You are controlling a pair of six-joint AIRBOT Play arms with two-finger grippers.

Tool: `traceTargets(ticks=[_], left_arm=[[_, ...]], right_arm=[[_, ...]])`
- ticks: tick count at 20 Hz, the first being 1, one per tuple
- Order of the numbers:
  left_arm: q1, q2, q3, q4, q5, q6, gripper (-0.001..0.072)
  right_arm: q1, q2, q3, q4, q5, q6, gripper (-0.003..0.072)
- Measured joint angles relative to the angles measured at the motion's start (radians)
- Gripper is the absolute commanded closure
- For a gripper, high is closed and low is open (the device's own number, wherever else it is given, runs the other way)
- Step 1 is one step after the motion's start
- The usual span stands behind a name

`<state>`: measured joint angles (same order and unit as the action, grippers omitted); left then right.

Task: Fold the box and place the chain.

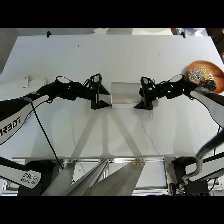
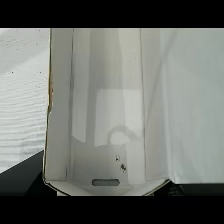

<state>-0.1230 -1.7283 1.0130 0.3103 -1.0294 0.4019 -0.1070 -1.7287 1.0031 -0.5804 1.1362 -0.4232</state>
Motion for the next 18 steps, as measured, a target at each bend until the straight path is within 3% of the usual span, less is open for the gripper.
traceTargets(ticks=[9, 18], left_arm=[[0.036, -0.027, 0.027, -0.009, -0.114, 0.04, 0.001], [0.008, -0.052, 0.057, -0.006, -0.123, 0.028, 0.001]], right_arm=[[0.0, 0.0, 0.0, 0.001, -0.001, 0.0, 0.017], [0.0, 0.0, 0.0, 0.0, -0.002, 0.0, 0.017]])
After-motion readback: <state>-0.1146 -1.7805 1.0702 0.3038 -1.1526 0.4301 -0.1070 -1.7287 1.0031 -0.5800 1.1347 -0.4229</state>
